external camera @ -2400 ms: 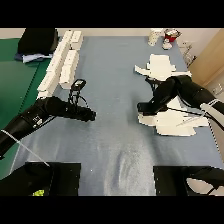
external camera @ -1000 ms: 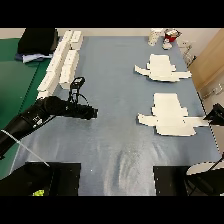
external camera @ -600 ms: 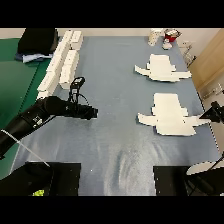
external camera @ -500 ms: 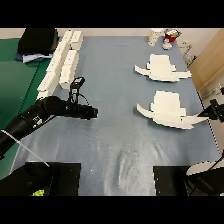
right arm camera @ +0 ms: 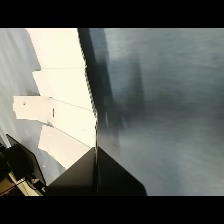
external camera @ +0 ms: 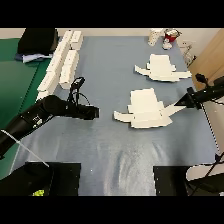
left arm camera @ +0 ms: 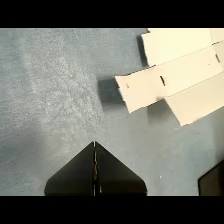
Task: Fold the box.
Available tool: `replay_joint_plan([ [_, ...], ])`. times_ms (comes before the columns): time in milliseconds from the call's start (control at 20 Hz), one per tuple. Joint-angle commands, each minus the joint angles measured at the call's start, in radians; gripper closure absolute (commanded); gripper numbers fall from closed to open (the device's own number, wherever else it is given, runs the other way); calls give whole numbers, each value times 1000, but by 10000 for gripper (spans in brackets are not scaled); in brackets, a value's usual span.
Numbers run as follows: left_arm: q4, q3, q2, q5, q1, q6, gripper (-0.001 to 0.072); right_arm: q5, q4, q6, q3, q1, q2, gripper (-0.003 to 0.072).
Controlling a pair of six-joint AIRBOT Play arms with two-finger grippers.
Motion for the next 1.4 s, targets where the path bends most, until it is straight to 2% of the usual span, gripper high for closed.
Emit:
replay_joint_plan([
  [0, -17, 0, 1, -51, 0, 9, 693, 122, -14, 71, -141, 154, 159, 686],
  [150, -17, 1, 0, -135, 0, 44, 693, 216, -30, 127, -344, 253, 312, 686],
  [250, -17, 1, 0, -175, 0, 66, 693, 317, -30, 154, -494, 327, 411, 686],
  [350, -17, 1, 0, -187, 4, 69, 693, 422, -30, 170, -589, 409, 483, 683],
  [400, -16, 1, 0, -185, 4, 69, 693, 450, -31, 171, -615, 443, 502, 634],
  [450, -17, 1, 0, -186, 4, 70, 693, 460, -42, 171, -625, 472, 504, 427],
  [500, -17, 1, 0, -190, 4, 69, 692, 459, -60, 172, -624, 492, 500, 401],
  [750, -18, 5, 0, -202, 4, 69, 691, 447, -51, 120, -605, 509, 439, 409],
  [850, -17, 15, 0, -225, 4, 69, 691, 443, -14, 51, -599, 509, 434, 612],
  [950, -17, 26, 0, -220, 4, 69, 691, 438, 15, 21, -594, 516, 434, 612],
  [1000, -16, 34, 0, -219, 4, 69, 613, 435, 15, 15, -595, 531, 434, 664],
  [1050, -17, 43, -1, -218, 4, 68, 362, 435, 14, 2, -595, 554, 434, 686],
  [1100, -16, 53, -2, -219, 4, 68, 305, 438, 15, 1, -596, 578, 438, 686],
  [1200, -16, 66, -8, -225, 19, 68, 305, 465, 16, 2, -616, 639, 472, 686],
  [1350, -19, 66, -46, -280, 107, 77, 305, 555, 14, 12, -679, 720, 600, 686],
])
